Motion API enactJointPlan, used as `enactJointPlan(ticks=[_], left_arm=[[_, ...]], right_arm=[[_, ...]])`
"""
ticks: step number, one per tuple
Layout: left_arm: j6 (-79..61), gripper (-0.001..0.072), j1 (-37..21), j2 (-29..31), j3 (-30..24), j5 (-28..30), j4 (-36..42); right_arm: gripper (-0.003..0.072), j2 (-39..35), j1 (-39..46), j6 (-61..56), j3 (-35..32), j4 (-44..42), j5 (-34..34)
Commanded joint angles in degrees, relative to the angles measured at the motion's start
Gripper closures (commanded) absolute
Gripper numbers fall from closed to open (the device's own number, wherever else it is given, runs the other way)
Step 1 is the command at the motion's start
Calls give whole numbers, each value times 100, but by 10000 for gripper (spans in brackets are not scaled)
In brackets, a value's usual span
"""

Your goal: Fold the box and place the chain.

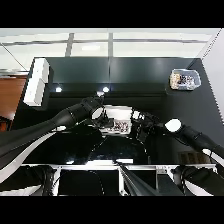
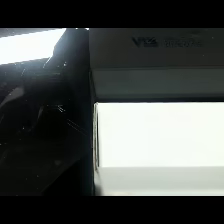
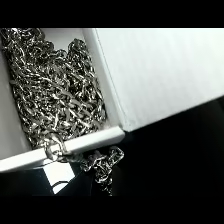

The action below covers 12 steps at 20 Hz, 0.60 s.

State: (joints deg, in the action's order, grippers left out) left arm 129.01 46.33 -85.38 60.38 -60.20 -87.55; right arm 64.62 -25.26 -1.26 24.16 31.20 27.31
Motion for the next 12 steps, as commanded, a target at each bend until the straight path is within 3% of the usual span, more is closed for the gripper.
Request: enactJointPlan(ticks=[1,4,6,8,12], left_arm=[[0,680,-2,-2,-2,-4,-2],[0,680,-2,-2,-2,0,-2],[0,680,-2,-2,-2,0,-2],[0,680,-4,-2,-2,0,-2],[0,680,-2,-2,-2,-2,0]], right_arm=[[669,-350,101,-1386,118,807,411],[669,-1064,649,-3322,415,2317,1399],[669,-1512,1108,-3980,715,2507,2389],[669,-1823,1388,-4393,931,1851,2927],[668,-1873,1443,-4404,988,-927,3010]])
